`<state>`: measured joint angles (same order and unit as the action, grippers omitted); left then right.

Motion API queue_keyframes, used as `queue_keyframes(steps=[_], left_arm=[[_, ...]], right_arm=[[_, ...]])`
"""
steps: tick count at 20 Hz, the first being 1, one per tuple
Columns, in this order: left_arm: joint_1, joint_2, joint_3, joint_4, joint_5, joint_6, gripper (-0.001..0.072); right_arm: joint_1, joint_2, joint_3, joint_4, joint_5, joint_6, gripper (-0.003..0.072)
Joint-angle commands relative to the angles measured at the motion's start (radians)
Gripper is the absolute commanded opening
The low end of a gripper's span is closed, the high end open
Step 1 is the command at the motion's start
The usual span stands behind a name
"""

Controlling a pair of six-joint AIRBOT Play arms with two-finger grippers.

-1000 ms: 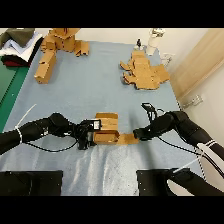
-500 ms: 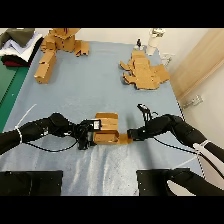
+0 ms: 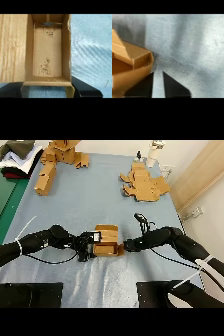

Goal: Fold the box.

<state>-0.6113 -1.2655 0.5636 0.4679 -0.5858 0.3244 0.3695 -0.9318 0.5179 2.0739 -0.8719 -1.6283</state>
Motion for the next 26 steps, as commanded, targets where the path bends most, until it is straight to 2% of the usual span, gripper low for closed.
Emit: queue_keyframes(steps=[1,4,6,13,14,15,19,23,26], left_arm=[[0.0,0.0,0.0,0.0,0.0,0.0,0.0363],[0.0,0.0,0.0,0.0,0.0,0.0,0.0363],[0.0,0.0,0.0,0.0,0.0,0.0,0.0363],[0.0,0.0,0.0,0.0,0.001,0.0,0.0363],[0.0,0.0,0.0,0.0,0.0,0.0,0.0363],[0.0,0.0,0.0,0.0,0.0,0.0,0.0363],[0.0,0.0,0.0,0.0,0.0,0.0,0.0363],[0.0,0.0,0.0,0.0,0.0,0.0,0.0363],[0.0,0.0,0.0,0.0,0.0,0.0,0.0363]], right_arm=[[0.006,0.049,0.008,0.007,-0.005,0.024,0.0249],[0.006,0.054,0.009,0.024,-0.019,0.025,0.0251],[0.007,0.054,0.008,0.068,-0.031,0.024,0.0389],[0.121,0.032,0.008,0.107,0.034,0.024,0.0389],[0.128,0.028,0.008,0.105,0.047,0.024,0.0441],[0.13,0.024,0.008,0.095,0.057,0.024,0.0474],[0.13,-0.026,0.011,0.034,0.072,0.12,0.0474],[0.156,-0.114,0.103,0.006,0.036,0.208,0.0474],[0.245,-0.185,0.19,-0.184,-0.029,0.399,0.0474]])
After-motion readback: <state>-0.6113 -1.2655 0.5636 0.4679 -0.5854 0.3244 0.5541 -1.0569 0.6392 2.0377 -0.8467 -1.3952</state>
